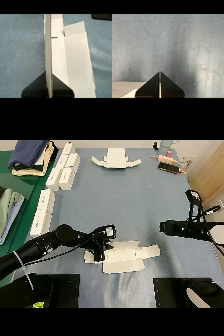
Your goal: Fold the box.
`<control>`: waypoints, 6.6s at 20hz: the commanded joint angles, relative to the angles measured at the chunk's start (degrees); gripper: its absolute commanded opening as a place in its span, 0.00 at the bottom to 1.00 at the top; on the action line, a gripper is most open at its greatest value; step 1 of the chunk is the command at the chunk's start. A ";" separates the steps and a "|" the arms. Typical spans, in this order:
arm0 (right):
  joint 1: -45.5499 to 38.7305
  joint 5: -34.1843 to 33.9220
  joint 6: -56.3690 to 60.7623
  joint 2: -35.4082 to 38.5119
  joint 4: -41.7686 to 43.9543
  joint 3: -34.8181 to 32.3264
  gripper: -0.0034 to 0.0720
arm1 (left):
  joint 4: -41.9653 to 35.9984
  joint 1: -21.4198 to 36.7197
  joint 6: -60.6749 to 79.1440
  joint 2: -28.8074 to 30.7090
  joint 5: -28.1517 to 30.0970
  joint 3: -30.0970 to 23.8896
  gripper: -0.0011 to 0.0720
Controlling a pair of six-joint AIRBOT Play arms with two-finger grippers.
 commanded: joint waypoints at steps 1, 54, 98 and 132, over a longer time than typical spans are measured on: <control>0.07 0.31 0.02 0.02 0.13 -0.02 0.07 | 0.20 0.00 0.04 0.09 -1.18 1.16 0.03; 55.08 1.70 -26.56 -20.48 -20.76 -1.70 0.94 | 0.59 -0.02 -0.44 -3.67 -2.62 2.69 0.04; 11.91 -2.12 -85.99 -14.45 30.03 -10.34 1.00 | 0.59 -0.02 -0.44 -3.67 -2.62 2.69 0.03; 9.33 -1.36 -97.83 -18.91 28.24 -10.43 0.98 | 0.59 -0.02 -0.44 -3.67 -2.62 2.69 0.04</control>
